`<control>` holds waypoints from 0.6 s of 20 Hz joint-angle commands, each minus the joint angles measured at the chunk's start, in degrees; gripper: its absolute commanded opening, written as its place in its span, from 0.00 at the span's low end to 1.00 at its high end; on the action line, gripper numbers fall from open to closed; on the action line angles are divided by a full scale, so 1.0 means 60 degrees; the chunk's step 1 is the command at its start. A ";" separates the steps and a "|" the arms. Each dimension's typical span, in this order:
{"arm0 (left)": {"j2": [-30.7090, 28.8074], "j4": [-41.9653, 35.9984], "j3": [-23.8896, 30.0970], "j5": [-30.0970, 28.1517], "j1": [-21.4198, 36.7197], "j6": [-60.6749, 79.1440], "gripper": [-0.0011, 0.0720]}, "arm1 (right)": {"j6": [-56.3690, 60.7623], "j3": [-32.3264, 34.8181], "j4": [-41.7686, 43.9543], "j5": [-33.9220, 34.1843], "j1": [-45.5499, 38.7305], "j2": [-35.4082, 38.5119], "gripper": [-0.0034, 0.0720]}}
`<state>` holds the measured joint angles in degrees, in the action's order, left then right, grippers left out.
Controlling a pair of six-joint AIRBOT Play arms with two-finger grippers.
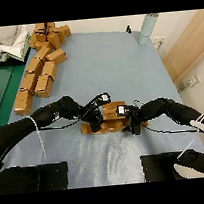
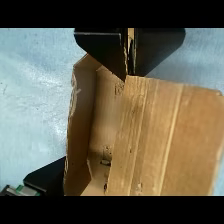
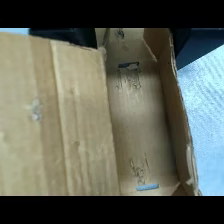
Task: Fold the box.
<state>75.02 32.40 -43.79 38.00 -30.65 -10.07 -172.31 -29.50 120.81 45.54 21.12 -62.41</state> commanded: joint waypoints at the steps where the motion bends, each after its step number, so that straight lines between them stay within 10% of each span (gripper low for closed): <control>1: 0.0007 0.0066 -0.0029 0.0146 0.0149 -0.0091 0.09 | 0.0029 0.0000 0.0000 -0.0004 0.0000 -0.0004 0.69; 6: 0.0004 0.0069 -0.0033 0.0168 0.0146 -0.0087 0.16 | 0.0029 0.0000 0.0000 -0.0004 0.0000 -0.0004 0.69; 8: -0.0011 0.0146 -0.0033 0.0273 0.0240 -0.0098 0.91 | 0.0029 0.0000 0.0000 -0.0004 0.0000 -0.0004 0.69; 12: -0.0098 0.0860 -0.0033 0.0743 0.0816 -0.0335 0.91 | 0.0029 0.0000 0.0000 -0.0004 0.0000 -0.0004 0.69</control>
<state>74.78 34.70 -43.92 40.51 -27.55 -11.46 -171.94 -29.47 120.97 45.50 21.08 -62.46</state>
